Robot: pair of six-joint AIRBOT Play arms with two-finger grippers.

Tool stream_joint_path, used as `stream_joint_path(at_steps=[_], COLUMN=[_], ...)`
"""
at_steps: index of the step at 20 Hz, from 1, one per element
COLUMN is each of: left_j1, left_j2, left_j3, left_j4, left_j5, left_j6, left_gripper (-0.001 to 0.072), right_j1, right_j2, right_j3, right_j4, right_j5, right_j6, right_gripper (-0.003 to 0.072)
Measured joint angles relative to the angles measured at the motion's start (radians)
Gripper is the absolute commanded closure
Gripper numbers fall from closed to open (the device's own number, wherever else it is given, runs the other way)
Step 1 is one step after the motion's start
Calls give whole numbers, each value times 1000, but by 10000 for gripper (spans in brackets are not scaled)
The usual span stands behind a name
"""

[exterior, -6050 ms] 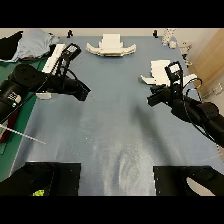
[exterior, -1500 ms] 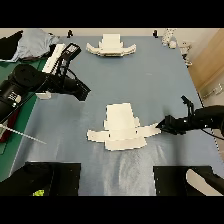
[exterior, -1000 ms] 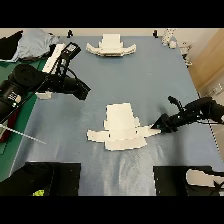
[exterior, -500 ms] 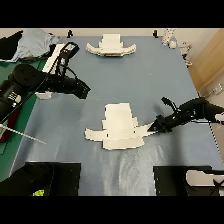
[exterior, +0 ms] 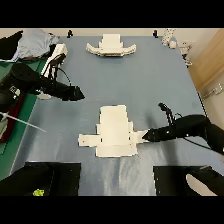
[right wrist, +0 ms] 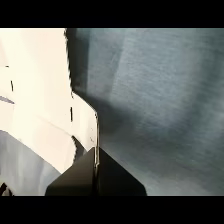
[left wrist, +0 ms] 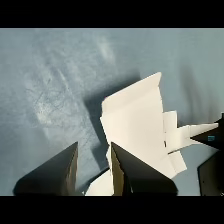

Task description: Fold the box.

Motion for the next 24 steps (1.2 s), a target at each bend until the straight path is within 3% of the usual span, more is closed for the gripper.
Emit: stream_joint_path(at_steps=[5,10,14,24], left_j1=[23,5,-72,-202], left_j2=[-153,-316,-417,-512], left_j3=[0,0,0,38], left_j4=[-90,-205,-254,-299], left_j5=[-90,-169,-191,-187], left_j6=[58,167,240,366], left_gripper=[381,382,382,382], right_j1=[105,132,137,138], right_j2=[167,201,207,208], right_j3=[-63,-74,-76,-77], right_j4=[-97,-129,-137,-141], right_j5=[82,105,110,112], right_j6=[162,213,227,230], right_gripper=[689,689,689,688])
